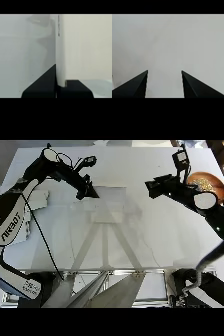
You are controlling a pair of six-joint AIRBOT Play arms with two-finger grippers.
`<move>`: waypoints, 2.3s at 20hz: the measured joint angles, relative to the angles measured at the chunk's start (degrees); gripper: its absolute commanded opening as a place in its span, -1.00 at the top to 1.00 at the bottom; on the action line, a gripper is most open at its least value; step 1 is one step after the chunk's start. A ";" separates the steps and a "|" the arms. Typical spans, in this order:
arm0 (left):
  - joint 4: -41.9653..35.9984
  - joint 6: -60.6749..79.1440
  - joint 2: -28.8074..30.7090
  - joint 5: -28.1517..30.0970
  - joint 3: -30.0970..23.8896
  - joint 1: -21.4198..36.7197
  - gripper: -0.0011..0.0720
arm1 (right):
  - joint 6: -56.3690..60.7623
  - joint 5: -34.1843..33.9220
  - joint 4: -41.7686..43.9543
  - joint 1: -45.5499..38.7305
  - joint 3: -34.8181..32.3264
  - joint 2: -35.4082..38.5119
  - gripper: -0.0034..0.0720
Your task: Fold the box and place the chain.
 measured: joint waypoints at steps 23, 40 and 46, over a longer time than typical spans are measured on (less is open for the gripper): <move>0.48 6.95 -8.87 18.99 -0.79 -5.42 0.96 | 0.07 -0.70 -2.78 0.00 -0.02 2.29 -0.31; 1.22 3.48 -9.46 20.26 -0.79 -5.42 0.95 | 1.36 -0.70 -2.82 0.00 -0.02 0.61 -0.31; 1.68 4.31 -9.46 20.17 -0.76 -5.42 0.95 | 1.36 -0.70 -2.82 0.00 -0.02 0.61 -0.31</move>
